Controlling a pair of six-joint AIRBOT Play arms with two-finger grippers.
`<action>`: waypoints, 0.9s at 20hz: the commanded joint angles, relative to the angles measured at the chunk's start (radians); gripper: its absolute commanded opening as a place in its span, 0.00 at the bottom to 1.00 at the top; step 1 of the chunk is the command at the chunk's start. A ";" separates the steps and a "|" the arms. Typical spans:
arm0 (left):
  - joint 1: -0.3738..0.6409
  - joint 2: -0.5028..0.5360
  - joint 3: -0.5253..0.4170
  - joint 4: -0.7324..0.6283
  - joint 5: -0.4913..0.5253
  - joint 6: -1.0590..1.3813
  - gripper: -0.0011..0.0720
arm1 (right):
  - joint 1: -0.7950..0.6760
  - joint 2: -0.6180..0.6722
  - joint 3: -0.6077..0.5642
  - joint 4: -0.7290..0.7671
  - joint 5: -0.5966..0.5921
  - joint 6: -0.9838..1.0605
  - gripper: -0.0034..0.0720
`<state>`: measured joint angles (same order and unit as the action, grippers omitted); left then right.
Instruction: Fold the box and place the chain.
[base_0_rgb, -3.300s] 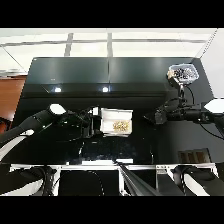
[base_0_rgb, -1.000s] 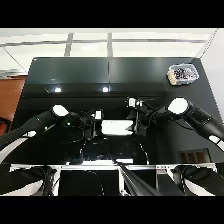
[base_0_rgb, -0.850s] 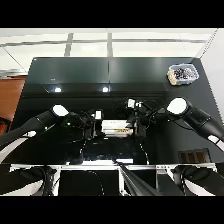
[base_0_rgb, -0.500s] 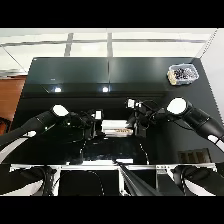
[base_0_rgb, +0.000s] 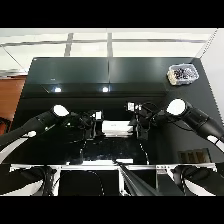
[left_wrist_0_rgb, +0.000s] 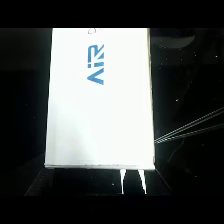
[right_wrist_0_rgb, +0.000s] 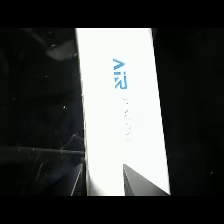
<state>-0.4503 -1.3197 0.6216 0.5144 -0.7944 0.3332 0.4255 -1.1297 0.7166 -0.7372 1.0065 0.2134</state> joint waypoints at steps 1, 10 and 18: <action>0.000 0.000 0.000 0.000 0.001 0.000 0.38 | 0.001 -0.001 0.001 0.000 0.000 0.000 0.45; 0.000 0.000 0.000 0.000 0.002 0.000 0.38 | 0.010 -0.015 0.005 -0.050 0.047 0.169 0.45; 0.000 0.000 0.000 0.000 0.001 0.000 0.39 | 0.042 -0.002 0.040 0.196 -0.040 0.832 0.07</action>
